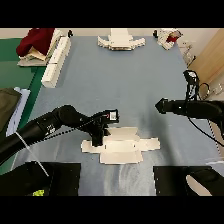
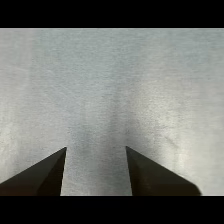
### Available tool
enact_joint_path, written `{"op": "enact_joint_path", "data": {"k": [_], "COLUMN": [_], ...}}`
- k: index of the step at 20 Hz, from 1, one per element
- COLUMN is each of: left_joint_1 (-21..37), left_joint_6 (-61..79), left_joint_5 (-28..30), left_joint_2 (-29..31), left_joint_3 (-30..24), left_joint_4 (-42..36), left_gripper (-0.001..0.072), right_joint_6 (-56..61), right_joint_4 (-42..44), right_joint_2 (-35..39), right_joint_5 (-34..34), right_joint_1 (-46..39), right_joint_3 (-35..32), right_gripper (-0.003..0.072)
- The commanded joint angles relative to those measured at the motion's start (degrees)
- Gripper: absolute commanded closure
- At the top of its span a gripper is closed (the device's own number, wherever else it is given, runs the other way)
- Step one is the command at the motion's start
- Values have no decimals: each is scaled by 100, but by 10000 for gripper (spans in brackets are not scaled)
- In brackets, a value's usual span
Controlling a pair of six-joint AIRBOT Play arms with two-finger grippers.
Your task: Fold the box.
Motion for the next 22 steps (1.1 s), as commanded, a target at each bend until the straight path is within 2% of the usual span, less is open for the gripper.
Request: {"op": "enact_joint_path", "data": {"k": [1,5,8,11,12,13,14,15,16,17,19,22], "left_joint_1": [-4,-4,-2,-2,-2,-2,-2,-2,-2,-2,-2,-2], "left_joint_6": [-4,-157,-155,-153,-153,-151,-151,-151,-153,-151,-151,-151], "left_joint_5": [-190,-398,-345,-350,-341,-350,-348,-348,-348,-345,-345,-345], "left_joint_2": [-2,-2,-2,0,0,0,0,0,0,-2,-2,0], "left_joint_3": [-4,-4,-2,-2,-2,-2,-2,-2,-2,-2,-2,-2], "left_joint_4": [13,2,0,2,2,2,2,2,2,2,2,2], "left_gripper": [697,696,696,696,696,696,696,696,696,696,696,696], "right_joint_6": [0,0,0,-2,-2,-4,-4,-31,-140,-284,-413,-376], "right_joint_4": [4,7,11,214,352,535,682,855,1038,1244,1541,1478], "right_joint_2": [0,0,0,0,0,0,0,4,11,11,15,157], "right_joint_5": [0,0,-13,-260,-450,-706,-931,-1167,-1390,-1617,-2055,-2726], "right_joint_1": [0,0,0,0,0,0,0,4,24,70,319,1091], "right_joint_3": [-2,-2,-2,-2,-2,-2,-2,-2,-2,-2,-2,-11], "right_gripper": [114,114,115,121,226,399,489,544,553,689,682,683]}}
